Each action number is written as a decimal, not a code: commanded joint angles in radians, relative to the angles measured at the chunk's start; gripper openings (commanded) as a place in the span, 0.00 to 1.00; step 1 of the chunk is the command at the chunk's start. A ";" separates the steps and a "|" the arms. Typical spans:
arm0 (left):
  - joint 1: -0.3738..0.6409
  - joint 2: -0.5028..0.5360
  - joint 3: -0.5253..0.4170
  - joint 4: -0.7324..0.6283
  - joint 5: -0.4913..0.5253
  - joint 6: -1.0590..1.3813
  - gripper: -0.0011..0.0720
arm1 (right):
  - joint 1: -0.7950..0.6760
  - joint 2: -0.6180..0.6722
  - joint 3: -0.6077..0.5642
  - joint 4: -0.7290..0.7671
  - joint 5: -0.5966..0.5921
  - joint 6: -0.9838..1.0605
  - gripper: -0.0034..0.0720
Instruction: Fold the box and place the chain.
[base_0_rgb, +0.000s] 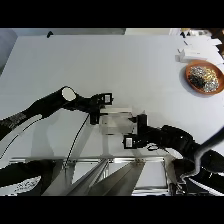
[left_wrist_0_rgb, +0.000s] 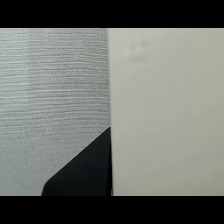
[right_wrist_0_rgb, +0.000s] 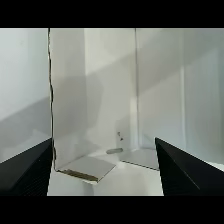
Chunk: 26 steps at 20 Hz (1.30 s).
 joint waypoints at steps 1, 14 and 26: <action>-0.001 -0.001 0.000 0.000 -0.001 0.000 0.03 | -0.060 0.010 0.027 0.061 0.062 0.000 0.96; -0.001 -0.001 0.000 0.000 0.000 0.000 0.03 | -0.244 -0.010 0.069 0.475 0.133 -0.271 0.96; -0.001 -0.001 0.000 0.000 0.000 0.000 0.03 | -0.364 -0.154 0.116 0.613 0.280 -0.483 0.96</action>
